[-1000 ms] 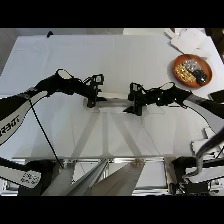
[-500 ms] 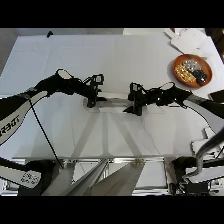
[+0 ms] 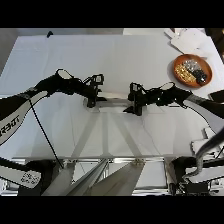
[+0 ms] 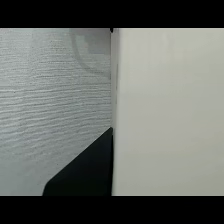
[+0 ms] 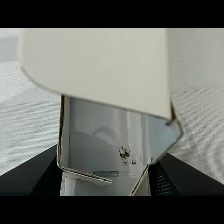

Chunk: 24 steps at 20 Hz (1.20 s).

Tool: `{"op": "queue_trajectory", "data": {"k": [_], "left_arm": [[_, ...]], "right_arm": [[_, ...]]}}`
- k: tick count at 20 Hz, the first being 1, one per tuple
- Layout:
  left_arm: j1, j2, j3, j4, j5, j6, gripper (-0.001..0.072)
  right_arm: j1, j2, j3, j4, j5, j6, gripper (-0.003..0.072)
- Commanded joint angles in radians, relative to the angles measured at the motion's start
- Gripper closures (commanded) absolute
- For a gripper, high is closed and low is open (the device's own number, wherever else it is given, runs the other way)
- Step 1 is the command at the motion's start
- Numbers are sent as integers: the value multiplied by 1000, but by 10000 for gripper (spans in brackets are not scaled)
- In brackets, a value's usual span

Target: Fold the box and place the chain.

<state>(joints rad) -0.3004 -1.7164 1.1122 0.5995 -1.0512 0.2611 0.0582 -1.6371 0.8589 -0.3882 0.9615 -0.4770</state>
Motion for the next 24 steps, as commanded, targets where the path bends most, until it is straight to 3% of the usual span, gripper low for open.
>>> {"op": "queue_trajectory", "data": {"k": [1,8,10,11,12,18,24], "left_arm": [[0,-1,0,-1,0,0,700],[0,0,0,-1,-6,1,635],[2,0,0,-1,-6,1,387],[2,0,0,-1,-6,1,293],[2,0,0,-1,-6,1,247],[36,25,0,0,-6,1,245],[140,75,0,2,-26,0,246]], "right_arm": [[0,0,1,0,0,0,275],[0,0,1,0,0,0,275],[0,0,1,0,0,0,275],[0,0,1,0,0,0,275],[0,0,1,0,0,0,275],[0,0,1,0,0,0,275],[0,0,1,0,0,0,275]]}}
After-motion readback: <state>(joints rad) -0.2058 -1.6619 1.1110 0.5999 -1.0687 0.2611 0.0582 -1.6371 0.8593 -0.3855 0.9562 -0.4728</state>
